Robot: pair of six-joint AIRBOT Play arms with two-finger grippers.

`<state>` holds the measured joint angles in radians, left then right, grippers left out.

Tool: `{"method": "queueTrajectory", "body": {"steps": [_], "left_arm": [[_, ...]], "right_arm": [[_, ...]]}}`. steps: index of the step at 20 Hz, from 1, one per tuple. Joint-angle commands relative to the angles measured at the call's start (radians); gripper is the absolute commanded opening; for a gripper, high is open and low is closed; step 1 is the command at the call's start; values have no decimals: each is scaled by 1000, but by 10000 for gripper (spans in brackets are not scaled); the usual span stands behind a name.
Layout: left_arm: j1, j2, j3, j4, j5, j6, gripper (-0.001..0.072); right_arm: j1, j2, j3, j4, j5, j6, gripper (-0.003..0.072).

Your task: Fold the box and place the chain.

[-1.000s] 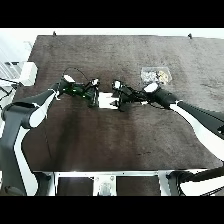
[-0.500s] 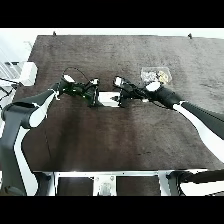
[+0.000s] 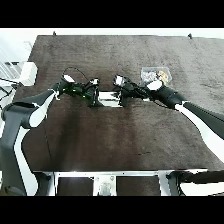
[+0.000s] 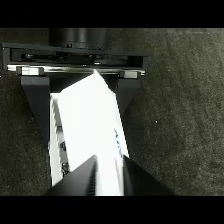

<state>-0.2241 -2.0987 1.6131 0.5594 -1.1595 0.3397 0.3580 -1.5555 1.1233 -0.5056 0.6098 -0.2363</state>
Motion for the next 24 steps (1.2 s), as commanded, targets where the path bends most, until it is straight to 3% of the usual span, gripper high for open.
{"method": "queueTrajectory", "body": {"steps": [1, 14, 17, 22, 24], "left_arm": [[0, 0, 0, 1, -1, 1, 232], [0, 0, 0, 1, -1, 1, 232], [0, 0, 0, 1, 0, 1, 232], [0, 0, 0, 1, 0, 1, 232], [0, 0, 0, 1, 0, 1, 232]], "right_arm": [[0, -3, 0, -2, -1, -4, 140], [2, -34, -11, 0, 10, 20, 123], [0, -35, -21, -2, 104, 47, 124], [-1, -35, -35, -8, 125, 80, 139], [-15, -35, -35, -9, 163, 86, 179]]}}
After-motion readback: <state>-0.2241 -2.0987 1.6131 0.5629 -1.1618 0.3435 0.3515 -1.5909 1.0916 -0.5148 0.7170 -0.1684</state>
